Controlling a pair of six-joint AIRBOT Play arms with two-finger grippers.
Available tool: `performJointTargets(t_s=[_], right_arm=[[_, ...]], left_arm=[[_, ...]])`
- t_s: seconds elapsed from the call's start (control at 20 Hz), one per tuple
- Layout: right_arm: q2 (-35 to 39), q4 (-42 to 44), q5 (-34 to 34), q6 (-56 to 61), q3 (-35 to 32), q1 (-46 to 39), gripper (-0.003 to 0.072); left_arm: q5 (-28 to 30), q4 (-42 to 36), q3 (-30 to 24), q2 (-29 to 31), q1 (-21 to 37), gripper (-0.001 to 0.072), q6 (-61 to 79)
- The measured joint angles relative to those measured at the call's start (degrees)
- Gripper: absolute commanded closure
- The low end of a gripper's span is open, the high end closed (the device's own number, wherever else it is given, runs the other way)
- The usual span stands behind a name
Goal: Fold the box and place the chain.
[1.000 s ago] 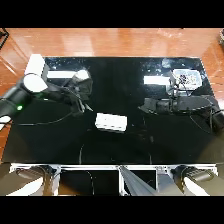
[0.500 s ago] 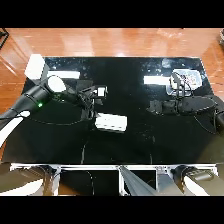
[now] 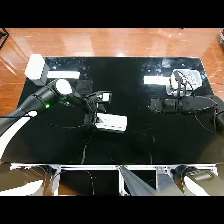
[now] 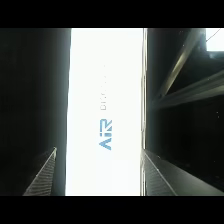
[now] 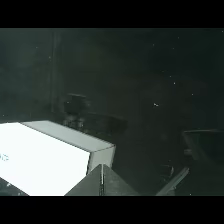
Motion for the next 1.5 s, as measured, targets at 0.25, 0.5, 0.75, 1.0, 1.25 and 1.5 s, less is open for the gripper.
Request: performJointTargets(t_s=[0.25,0.5,0.75,1.0,1.25,1.5], right_arm=[[0.00,-0.02,0.15,-0.02,0.00,0.00,0.0658],[0.00,-0.04,0.17,-0.02,0.00,0.00,0.0658],[0.00,-0.04,0.15,-0.02,0.00,0.00,0.0657],[0.00,-0.04,0.15,-0.02,0.00,0.02,0.0657],[0.00,-0.07,0.15,-0.02,0.00,0.00,0.0658],[0.00,-0.07,0.15,-0.02,0.00,0.00,0.0658]], left_arm=[[0.74,0.09,0.00,-0.66,-0.70,0.0063,-0.74],[1.64,0.09,0.00,-1.11,-1.90,0.0063,-0.98],[2.14,0.09,0.00,-1.33,-2.27,0.0065,-1.20],[2.38,0.07,0.00,-1.95,-2.36,0.0065,-1.36],[2.49,0.00,0.00,-2.82,-2.38,0.0066,-1.36],[3.45,0.13,0.00,-3.15,-2.43,0.0067,-1.36]])
